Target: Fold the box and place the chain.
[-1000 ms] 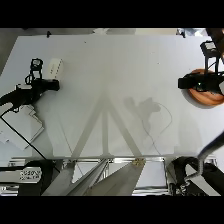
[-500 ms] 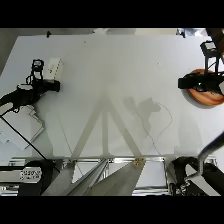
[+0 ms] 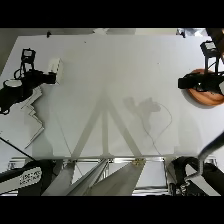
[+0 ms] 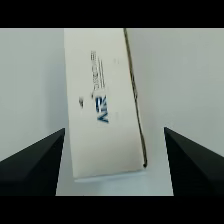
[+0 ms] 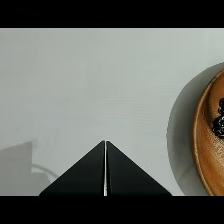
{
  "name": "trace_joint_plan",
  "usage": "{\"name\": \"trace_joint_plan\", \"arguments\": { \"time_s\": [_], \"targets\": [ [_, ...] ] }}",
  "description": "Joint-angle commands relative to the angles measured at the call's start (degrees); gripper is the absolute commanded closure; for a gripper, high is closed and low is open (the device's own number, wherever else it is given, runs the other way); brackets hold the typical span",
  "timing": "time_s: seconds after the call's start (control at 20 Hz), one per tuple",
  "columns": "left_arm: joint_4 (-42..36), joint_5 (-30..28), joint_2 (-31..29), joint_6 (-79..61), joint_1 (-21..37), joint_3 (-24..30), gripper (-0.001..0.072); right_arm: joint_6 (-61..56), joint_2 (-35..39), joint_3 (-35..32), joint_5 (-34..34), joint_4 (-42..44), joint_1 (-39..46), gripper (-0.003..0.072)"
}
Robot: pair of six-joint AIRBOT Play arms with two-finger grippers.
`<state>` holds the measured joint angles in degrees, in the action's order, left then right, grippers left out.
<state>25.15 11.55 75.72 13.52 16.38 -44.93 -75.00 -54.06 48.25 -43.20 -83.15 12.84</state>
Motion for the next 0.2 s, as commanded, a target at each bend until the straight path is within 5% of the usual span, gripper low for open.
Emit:
{"name": "trace_joint_plan", "arguments": {
  "time_s": [0.0,0.15],
  "targets": [
    [-0.1,3.8,-7.0,0.0,0.0,0.0,0.0015,0.0,0.0,0.0,0.0,0.0,0.0,0.0675],
    [-0.1,6.4,-12.7,0.0,0.0,0.0,0.0015,0.0,0.0,0.0,0.0,0.0,0.0,0.0675]
  ]
}}
